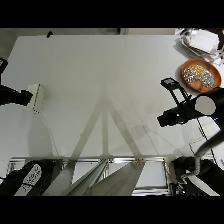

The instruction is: Fold the box and place the chain.

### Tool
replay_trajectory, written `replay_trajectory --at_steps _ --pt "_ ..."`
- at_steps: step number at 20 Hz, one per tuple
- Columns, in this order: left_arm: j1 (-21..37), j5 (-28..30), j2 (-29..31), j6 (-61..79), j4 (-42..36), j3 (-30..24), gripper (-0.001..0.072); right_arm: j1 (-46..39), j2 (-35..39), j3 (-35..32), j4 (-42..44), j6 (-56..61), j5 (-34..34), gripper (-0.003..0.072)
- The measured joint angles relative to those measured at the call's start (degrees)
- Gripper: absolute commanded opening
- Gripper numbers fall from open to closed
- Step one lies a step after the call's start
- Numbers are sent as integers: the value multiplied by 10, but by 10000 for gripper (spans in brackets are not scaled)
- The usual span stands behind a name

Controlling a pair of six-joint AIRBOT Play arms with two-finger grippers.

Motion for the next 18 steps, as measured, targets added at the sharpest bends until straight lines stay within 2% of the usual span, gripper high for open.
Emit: replay_trajectory --at_steps 18 --pt "-18 -1 5 -2 -10 0 690 0 0 0 0 0 0 12"
